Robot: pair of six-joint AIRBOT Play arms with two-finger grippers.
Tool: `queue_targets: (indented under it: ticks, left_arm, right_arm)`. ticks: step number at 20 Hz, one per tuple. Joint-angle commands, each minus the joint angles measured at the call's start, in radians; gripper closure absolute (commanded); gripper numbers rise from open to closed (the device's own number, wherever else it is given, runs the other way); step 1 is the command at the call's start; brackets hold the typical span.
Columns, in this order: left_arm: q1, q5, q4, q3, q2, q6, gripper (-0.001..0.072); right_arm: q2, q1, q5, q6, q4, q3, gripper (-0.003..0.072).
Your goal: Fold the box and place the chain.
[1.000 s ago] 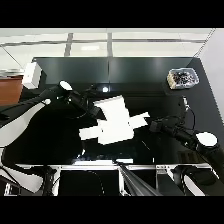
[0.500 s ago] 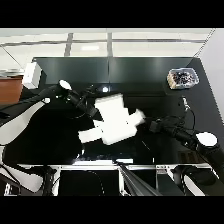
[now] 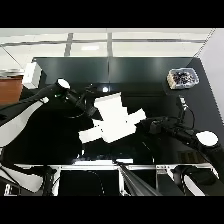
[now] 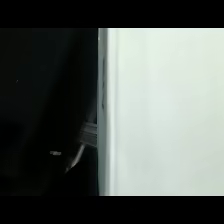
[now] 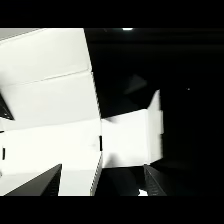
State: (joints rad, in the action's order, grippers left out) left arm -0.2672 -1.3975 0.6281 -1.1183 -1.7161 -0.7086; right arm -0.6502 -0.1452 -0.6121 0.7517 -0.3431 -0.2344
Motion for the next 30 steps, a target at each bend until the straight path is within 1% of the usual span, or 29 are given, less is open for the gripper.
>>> queue_targets:
  ticks: [1, 3, 4, 5, 7, 9, 10, 11, 12, 14, 16, 17, 18, 19, 20, 21, 23, 26, 30]
  left_arm:
    - [-0.053, 0.138, 0.002, 0.051, 0.126, 0.089, 0.0692]
    - [-0.116, 0.334, -0.035, 0.144, 0.249, 0.21, 0.069]
    - [-0.145, 0.415, -0.031, 0.179, 0.296, 0.261, 0.0688]
    - [-0.172, 0.459, -0.002, 0.201, 0.323, 0.315, 0.0686]
    - [-0.205, 0.472, 0.08, 0.2, 0.322, 0.392, 0.0686]
    - [-0.211, 0.499, 0.071, 0.2, 0.31, 0.391, 0.0686]
    - [-0.211, 0.485, 0.072, 0.2, 0.304, 0.393, 0.0686]
    - [-0.211, 0.468, 0.08, 0.201, 0.3, 0.441, 0.0686]
    - [-0.209, 0.447, 0.098, 0.202, 0.301, 0.528, 0.0687]
    - [-0.205, 0.425, 0.085, 0.202, 0.301, 0.575, 0.0686]
    - [-0.208, 0.345, 0.089, 0.217, 0.301, 0.657, 0.0688]
    - [-0.209, 0.352, 0.09, 0.233, 0.301, 0.675, 0.0687]
    - [-0.209, 0.385, 0.09, 0.248, 0.299, 0.687, 0.0687]
    - [-0.209, 0.425, 0.09, 0.257, 0.299, 0.687, 0.0687]
    - [-0.209, 0.448, 0.097, 0.258, 0.297, 0.687, 0.0686]
    - [-0.21, 0.462, 0.096, 0.258, 0.296, 0.688, 0.0686]
    - [-0.209, 0.486, 0.097, 0.258, 0.288, 0.688, 0.0686]
    - [-0.209, 0.51, 0.097, 0.257, 0.277, 0.686, 0.0686]
    - [-0.209, 0.505, 0.097, 0.257, 0.273, 0.687, 0.0686]
  right_arm:
    - [0.0, 0.008, -0.005, 0.0, -0.026, -0.017, 0.0121]
    - [0.0, 0.008, -0.005, 0.0, -0.028, -0.017, 0.0121]
    - [0.0, 0.007, -0.007, -0.008, -0.029, -0.017, 0.0121]
    - [0.0, 0.007, -0.019, -0.038, -0.033, -0.017, 0.012]
    - [0.0, 0.007, -0.073, -0.115, -0.035, -0.017, 0.0121]
    - [-0.003, 0.005, -0.083, -0.122, -0.035, -0.017, 0.012]
    - [-0.008, 0.005, -0.11, -0.141, -0.036, -0.017, 0.012]
    - [-0.01, 0.0, -0.144, -0.188, -0.046, -0.017, 0.0088]
    - [-0.011, -0.02, -0.151, -0.207, -0.072, -0.017, -0.0006]
    - [-0.011, -0.064, -0.148, -0.215, -0.157, -0.028, -0.0018]
    - [-0.011, -0.112, -0.152, -0.248, -0.263, -0.074, -0.0017]
    - [-0.011, -0.14, -0.153, -0.307, -0.319, -0.101, -0.0015]
    - [-0.012, -0.175, -0.15, -0.368, -0.412, -0.127, -0.0015]
    - [-0.014, -0.214, -0.151, -0.375, -0.532, -0.15, -0.0015]
    - [-0.02, -0.249, -0.162, -0.375, -0.618, -0.171, -0.0015]
    - [-0.029, -0.28, -0.166, -0.384, -0.66, -0.189, -0.0014]
    - [-0.056, -0.338, -0.166, -0.419, -0.664, -0.211, -0.0015]
    - [-0.122, -0.396, -0.189, -0.42, -0.713, -0.214, -0.0015]
    - [-0.209, -0.412, -0.18, -0.455, -0.713, -0.214, -0.0014]
